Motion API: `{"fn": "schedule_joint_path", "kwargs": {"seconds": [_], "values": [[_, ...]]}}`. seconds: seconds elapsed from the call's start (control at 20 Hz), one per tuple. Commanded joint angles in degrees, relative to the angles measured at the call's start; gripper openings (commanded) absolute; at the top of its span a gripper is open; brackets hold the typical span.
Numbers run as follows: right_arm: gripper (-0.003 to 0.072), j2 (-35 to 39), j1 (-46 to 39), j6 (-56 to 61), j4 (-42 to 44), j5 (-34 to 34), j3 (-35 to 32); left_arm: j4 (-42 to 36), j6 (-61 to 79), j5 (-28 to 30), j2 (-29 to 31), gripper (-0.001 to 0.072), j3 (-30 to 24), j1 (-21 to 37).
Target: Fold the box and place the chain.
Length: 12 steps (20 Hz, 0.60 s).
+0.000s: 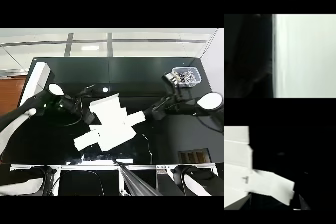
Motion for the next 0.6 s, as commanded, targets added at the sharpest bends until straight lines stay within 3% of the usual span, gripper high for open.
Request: {"fn": "schedule_joint_path", "kwargs": {"seconds": [0.0,0.05,0.15,0.55], "values": [[0.0671,0.92,-3.30,-0.20,-11.30,3.87,5.62,-0.46,16.63,18.14,12.61,0.0027,-9.33,-7.50],[0.0671,0.90,-3.34,-0.15,-10.97,3.21,5.62,-0.22,24.96,22.16,14.40,0.0026,-11.61,-9.60],[0.0671,0.90,-3.30,-0.15,-6.01,2.58,5.57,0.24,38.80,23.52,13.66,0.0026,-11.82,-11.56],[0.0675,0.85,-2.58,-9.53,-3.15,5.11,-1.81,7.91,37.07,23.67,-1.73,0.0027,0.02,-11.76]]}}
